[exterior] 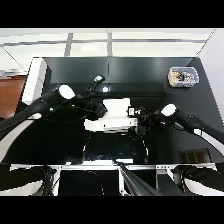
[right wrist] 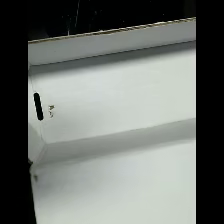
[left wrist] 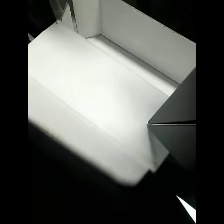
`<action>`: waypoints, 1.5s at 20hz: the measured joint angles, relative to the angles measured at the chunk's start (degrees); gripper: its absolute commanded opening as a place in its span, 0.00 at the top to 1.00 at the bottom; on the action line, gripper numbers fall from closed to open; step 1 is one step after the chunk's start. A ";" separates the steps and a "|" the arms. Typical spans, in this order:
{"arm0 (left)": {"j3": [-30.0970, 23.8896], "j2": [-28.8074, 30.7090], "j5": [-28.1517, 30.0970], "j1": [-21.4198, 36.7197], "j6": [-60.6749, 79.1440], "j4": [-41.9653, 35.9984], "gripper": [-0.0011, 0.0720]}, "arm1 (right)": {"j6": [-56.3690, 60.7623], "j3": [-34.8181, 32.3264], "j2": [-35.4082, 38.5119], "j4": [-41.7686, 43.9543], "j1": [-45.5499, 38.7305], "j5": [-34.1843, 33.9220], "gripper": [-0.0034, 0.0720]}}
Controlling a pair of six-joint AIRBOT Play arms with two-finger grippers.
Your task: Fold the box and place the chain.
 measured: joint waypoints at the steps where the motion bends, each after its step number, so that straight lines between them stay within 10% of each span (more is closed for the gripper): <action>1: 0.42 1.79 -0.15 1.01 -1.42 1.33 0.95 | 0.00 0.02 0.00 0.00 0.00 0.00 0.72; 13: -18.99 32.65 -5.46 5.86 -3.48 7.34 0.94 | -0.09 0.00 0.00 -0.02 0.00 0.00 0.72; 14: -20.26 33.53 -5.75 5.92 -1.81 7.23 0.79 | -0.09 0.02 0.00 -0.02 0.00 0.00 0.72; 16: -21.99 34.12 -5.84 5.92 3.50 7.28 0.01 | -0.09 0.02 0.00 -0.02 0.00 0.02 0.72; 30: -18.21 15.58 3.87 -0.15 43.01 5.35 0.04 | -0.11 0.02 0.00 -0.04 0.00 0.00 0.72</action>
